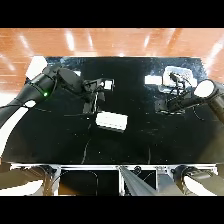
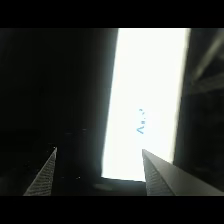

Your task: Fold the box and place the chain.

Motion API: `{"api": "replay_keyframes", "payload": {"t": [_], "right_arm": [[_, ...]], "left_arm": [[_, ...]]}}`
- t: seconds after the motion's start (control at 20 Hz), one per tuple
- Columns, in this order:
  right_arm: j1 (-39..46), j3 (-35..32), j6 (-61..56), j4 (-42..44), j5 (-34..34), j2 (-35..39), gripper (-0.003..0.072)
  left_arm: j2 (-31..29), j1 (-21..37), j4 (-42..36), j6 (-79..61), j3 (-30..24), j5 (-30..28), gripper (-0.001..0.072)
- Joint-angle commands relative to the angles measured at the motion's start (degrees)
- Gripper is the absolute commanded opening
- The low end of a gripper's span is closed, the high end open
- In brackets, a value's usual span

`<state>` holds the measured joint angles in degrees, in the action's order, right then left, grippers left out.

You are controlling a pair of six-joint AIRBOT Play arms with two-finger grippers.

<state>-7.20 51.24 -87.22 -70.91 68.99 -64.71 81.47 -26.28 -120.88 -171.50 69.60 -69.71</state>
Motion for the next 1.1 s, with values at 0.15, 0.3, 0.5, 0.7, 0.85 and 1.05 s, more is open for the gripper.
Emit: {"api": "replay_keyframes", "payload": {"t": [0.15, 0.3, 0.5, 0.7, 0.85, 1.05], "right_arm": [[0.0, 0.0, 0.0, -0.1, -0.9, 0.0, 0.0028], [0.0, 0.0, -0.1, -0.1, -0.8, 0.0, 0.0028], [0.0, 0.0, -0.2, -0.1, -0.7, 0.0, 0.0028], [0.0, 0.0, -0.2, -0.1, -0.7, 0.0, 0.0028], [0.0, 0.0, -0.2, -0.1, -0.7, 0.0, 0.0028], [0.0, 0.0, -0.2, -0.1, -0.7, 0.0, 0.0028]], "left_arm": [[-1.6, -3.0, 0.8, -0.6, -9.1, 6.3, 0.0625], [-1.6, -3.7, 0.9, -0.6, -9.5, 8.3, 0.0625], [-1.6, -3.5, 1.1, -0.6, -9.5, 8.8, 0.0626], [-1.6, -3.3, 1.9, -0.6, -9.5, 9.4, 0.0626], [-1.5, -3.3, 1.9, -0.6, -10.0, 10.3, 0.0626], [-1.4, -3.3, 1.9, -0.6, -10.1, 10.0, 0.0626]]}}
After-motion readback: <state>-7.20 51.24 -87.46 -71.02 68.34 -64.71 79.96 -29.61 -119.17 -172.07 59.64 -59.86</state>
